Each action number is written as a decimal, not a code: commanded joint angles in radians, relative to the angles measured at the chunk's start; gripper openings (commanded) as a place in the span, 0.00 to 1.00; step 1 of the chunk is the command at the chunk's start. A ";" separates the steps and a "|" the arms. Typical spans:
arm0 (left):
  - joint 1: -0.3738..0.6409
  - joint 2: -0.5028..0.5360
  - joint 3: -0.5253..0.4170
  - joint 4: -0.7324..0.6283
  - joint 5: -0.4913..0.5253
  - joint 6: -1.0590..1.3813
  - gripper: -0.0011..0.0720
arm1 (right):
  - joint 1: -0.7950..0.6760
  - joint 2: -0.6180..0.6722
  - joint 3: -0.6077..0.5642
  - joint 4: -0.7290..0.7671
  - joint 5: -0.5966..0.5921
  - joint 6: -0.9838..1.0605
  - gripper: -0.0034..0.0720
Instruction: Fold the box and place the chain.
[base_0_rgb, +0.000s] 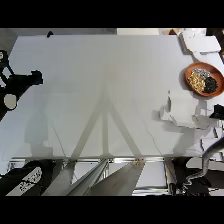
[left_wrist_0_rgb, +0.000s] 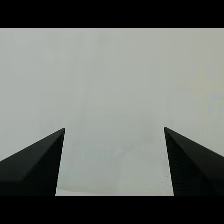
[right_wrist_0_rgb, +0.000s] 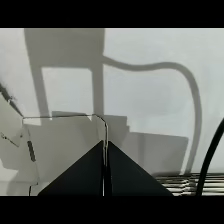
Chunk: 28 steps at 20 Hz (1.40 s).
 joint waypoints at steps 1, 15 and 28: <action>-0.001 0.001 0.000 0.000 0.000 0.000 0.97 | 0.048 0.046 0.000 0.030 0.078 -0.060 0.07; 0.000 0.001 0.000 0.000 0.000 0.000 0.97 | 0.458 0.385 -0.283 0.513 -0.047 -0.150 0.06; 0.000 0.001 0.000 0.000 0.000 0.000 0.97 | 1.133 0.431 -0.492 0.917 -0.964 -0.166 0.06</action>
